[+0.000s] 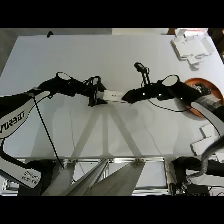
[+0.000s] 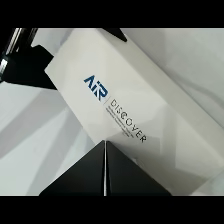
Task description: Fold the box and place the chain.
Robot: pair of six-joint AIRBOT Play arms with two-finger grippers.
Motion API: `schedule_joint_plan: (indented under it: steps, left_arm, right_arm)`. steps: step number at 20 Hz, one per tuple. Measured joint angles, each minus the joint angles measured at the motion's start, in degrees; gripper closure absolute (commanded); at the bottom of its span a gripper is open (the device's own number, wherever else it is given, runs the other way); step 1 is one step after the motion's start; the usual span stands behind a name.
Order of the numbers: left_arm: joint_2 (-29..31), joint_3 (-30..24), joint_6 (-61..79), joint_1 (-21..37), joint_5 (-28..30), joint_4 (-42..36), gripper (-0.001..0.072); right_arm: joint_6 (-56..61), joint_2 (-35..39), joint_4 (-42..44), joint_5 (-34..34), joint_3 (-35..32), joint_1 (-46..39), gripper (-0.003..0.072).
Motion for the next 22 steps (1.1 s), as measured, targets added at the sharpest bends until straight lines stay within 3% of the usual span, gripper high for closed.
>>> schedule_joint_plan:
  steps: [11,17,22]
  left_arm:
    - [0.0,0.0,0.2,0.0,-0.1,0.1,0.0332]
    - [0.0,0.0,-0.2,0.0,0.3,-0.2,0.0332]
    - [0.0,0.0,0.0,0.0,0.1,-0.1,0.0332]
  right_arm:
    - [-0.1,-1.1,-0.9,-0.7,0.0,1.9,0.0677]
    - [0.0,9.2,-1.2,-1.0,1.0,-2.1,0.0676]
    - [2.8,19.7,-13.4,1.3,1.2,-10.0,0.0675]
